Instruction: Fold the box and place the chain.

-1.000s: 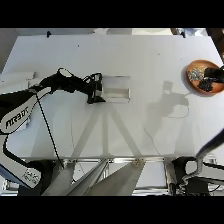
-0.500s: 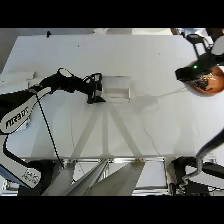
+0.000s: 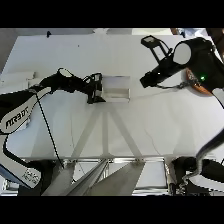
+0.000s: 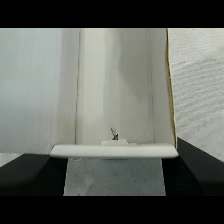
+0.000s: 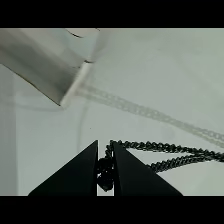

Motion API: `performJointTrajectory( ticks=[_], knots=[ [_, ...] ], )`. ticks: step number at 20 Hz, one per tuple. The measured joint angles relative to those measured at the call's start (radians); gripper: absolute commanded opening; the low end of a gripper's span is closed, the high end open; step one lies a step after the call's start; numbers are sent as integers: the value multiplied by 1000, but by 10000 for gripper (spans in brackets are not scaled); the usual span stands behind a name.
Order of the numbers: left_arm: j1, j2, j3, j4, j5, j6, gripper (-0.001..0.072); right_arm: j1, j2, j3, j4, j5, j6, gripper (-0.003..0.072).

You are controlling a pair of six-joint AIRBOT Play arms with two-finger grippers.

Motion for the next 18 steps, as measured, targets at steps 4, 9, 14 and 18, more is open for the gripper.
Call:
performJointTrajectory(
  ticks=[4, 9, 14, 18],
  knots=[
    [0, 0, 0, 0, 0, 0, 162, 72, -17, 0, 121, -97, -56, 11],
    [0, 0, 0, 0, 0, 0, 162, 112, -63, 0, 295, -214, -167, 11],
    [0, 0, 0, 0, 0, 0, 162, 121, -139, 0, 466, -315, -272, 18],
    [0, 0, 0, 0, 0, 0, 162, 122, -187, 0, 502, -345, -303, 354]
  ],
)
